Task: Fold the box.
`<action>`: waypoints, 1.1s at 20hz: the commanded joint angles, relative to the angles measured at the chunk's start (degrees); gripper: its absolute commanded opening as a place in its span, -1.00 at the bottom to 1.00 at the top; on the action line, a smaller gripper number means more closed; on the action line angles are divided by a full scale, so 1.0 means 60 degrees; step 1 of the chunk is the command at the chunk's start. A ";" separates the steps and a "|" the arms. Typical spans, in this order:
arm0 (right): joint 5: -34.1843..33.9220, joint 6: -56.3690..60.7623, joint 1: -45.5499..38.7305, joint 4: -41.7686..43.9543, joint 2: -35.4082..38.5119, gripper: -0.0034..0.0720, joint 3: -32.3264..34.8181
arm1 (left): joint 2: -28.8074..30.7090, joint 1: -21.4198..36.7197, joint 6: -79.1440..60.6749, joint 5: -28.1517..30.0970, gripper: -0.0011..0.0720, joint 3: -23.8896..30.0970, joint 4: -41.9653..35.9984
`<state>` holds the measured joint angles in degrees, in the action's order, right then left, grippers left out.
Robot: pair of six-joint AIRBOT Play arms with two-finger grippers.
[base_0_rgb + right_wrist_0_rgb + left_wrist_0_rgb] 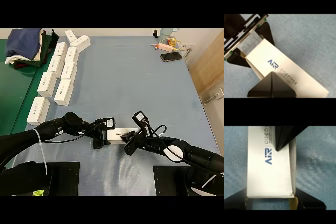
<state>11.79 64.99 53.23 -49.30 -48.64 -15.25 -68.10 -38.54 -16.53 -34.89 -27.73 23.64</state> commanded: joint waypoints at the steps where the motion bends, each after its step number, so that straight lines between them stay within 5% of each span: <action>1: 0.0714 0.0018 0.0022 0.0044 -0.0233 -0.90 0.0033 | -0.0004 0.0007 0.0011 -0.0007 0.34 -0.0011 -0.0011; 14: -0.0794 -0.0091 -0.0164 -0.0933 0.1552 -0.90 0.0004 | -0.0004 0.0007 0.0011 -0.0007 0.34 -0.0011 -0.0011; 18: -0.0015 -0.0087 -0.1155 -0.1523 0.1523 -0.90 -0.0331 | -0.0004 0.0007 0.0011 -0.0007 0.34 -0.0011 -0.0011; 22: 0.2175 0.0790 -0.3271 -0.3031 0.0798 -0.90 -0.1617 | -0.0004 0.0007 0.0011 -0.0007 0.34 -0.0011 -0.0011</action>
<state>16.10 66.11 40.66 -61.30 -41.60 -20.62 -68.10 -38.54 -16.43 -34.98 -27.75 23.53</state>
